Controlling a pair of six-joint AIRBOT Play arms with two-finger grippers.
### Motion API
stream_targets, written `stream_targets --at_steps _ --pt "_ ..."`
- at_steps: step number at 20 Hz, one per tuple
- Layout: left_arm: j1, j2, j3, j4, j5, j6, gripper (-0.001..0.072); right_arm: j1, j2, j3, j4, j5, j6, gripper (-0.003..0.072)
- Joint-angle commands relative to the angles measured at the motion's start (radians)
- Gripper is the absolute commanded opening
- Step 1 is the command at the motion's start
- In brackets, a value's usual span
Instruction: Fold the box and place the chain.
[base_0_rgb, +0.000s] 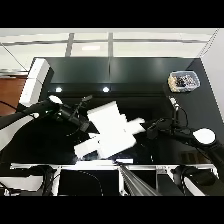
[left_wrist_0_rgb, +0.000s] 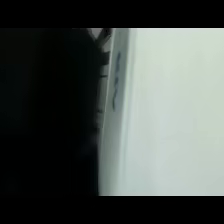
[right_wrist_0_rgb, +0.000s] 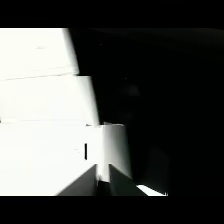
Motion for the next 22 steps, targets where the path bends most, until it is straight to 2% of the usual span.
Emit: stream_targets --at_steps 1,2,7,9,11,12,14,16,19,22 --pt "0.001 -0.003 0.021 0.027 -0.019 0.010 0.0027 0.000 0.000 0.002 -0.072 0.035 0.091 0.0601" --pt "0.001 -0.001 0.033 0.028 -0.019 0.008 0.0026 -0.003 0.000 0.011 -0.111 0.057 0.126 0.0653" --pt "-0.016 0.069 0.123 0.060 0.009 0.006 0.0025 -0.108 0.000 0.202 -0.538 0.250 0.228 0.0650" --pt "-0.049 0.110 0.157 0.146 0.010 0.044 0.0028 -0.139 0.000 0.268 -0.716 0.235 0.224 0.0649" --pt "-0.075 0.111 0.179 0.206 -0.012 0.058 0.0028 -0.145 0.000 0.296 -0.911 0.155 0.224 0.0649" --pt "-0.092 0.111 0.182 0.233 -0.002 0.058 0.0027 -0.145 0.000 0.296 -0.962 0.093 0.224 0.0649" --pt "-0.126 0.111 0.182 0.261 0.055 0.055 0.0025 -0.145 0.000 0.296 -0.975 0.029 0.224 0.0649" --pt "-0.157 0.111 0.182 0.257 0.135 0.083 0.0025 -0.145 0.000 0.296 -0.986 0.018 0.215 0.0648" --pt "-0.198 0.116 0.182 0.256 0.240 0.141 0.0024 -0.145 0.000 0.296 -1.120 0.031 0.194 0.0649" --pt "-0.244 0.164 0.173 0.257 0.308 0.222 0.0024 -0.145 -0.001 0.296 -1.115 0.066 0.194 0.0649"
